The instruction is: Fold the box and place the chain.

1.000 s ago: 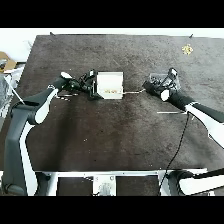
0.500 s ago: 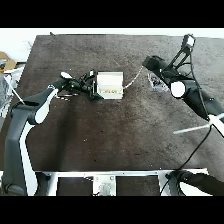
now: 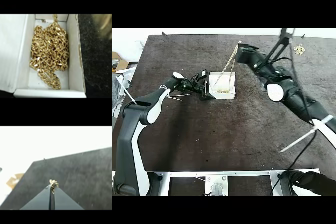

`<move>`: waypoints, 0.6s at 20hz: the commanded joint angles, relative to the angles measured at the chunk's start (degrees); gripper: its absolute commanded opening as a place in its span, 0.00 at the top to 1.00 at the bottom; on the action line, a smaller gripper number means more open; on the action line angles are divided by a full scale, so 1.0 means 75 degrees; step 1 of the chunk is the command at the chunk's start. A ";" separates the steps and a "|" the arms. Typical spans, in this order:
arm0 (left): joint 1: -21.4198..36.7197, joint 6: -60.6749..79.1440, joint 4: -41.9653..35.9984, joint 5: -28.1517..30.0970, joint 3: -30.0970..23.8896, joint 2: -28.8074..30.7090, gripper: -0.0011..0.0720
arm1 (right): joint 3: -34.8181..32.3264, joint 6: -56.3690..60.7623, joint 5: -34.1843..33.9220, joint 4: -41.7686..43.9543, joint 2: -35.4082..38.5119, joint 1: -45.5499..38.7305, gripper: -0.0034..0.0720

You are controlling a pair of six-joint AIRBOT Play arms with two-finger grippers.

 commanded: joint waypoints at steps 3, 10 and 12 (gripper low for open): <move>0.0003 0.0003 0.0003 0.0000 0.0000 -0.0003 0.67 | 0.0070 0.0023 0.1029 -0.0023 -0.1180 0.0216 0.94; 0.0003 0.0000 0.0003 0.0003 0.0000 -0.0003 0.67 | 0.0906 -0.0874 0.2687 -0.0708 -0.0836 -0.0714 0.68; 0.0003 0.0000 0.0003 0.0003 0.0000 -0.0003 0.67 | 0.1795 -0.2002 0.3532 -0.0443 -0.1137 -0.1195 0.68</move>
